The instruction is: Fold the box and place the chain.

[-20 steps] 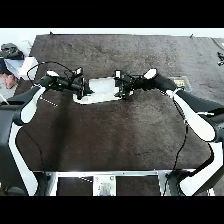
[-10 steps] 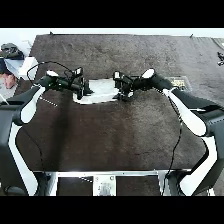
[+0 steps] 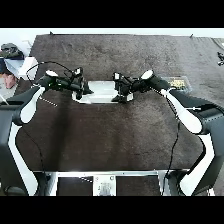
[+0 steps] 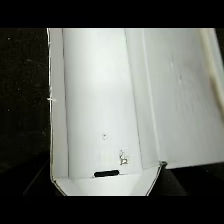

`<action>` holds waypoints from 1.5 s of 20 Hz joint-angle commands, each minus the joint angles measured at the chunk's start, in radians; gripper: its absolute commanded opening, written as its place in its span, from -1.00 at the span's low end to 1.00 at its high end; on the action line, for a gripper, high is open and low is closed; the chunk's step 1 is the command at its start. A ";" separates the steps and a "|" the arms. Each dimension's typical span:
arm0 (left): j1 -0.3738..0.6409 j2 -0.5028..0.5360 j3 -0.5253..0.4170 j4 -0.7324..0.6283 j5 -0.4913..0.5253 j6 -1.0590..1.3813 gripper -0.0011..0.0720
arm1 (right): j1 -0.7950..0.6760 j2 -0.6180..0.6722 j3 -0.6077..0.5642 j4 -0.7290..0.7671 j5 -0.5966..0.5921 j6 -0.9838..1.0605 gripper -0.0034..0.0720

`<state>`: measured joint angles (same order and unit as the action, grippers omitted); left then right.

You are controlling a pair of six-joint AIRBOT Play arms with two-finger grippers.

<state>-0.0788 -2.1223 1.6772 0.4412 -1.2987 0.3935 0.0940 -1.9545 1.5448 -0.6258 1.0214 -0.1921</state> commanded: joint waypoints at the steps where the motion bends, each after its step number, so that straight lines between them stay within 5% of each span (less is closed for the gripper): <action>1: 0.000 0.000 0.000 -0.001 0.002 0.000 -0.94 | -0.002 -0.013 0.001 0.060 0.003 -0.042 0.65; 30: 0.000 0.000 0.000 -0.001 0.001 0.000 -0.94 | -0.005 -0.057 0.004 0.074 0.011 -0.104 0.60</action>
<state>-0.0792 -2.1220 1.6772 0.4400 -1.2980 0.3931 0.0902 -2.0071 1.5478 -0.5526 1.0336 -0.2958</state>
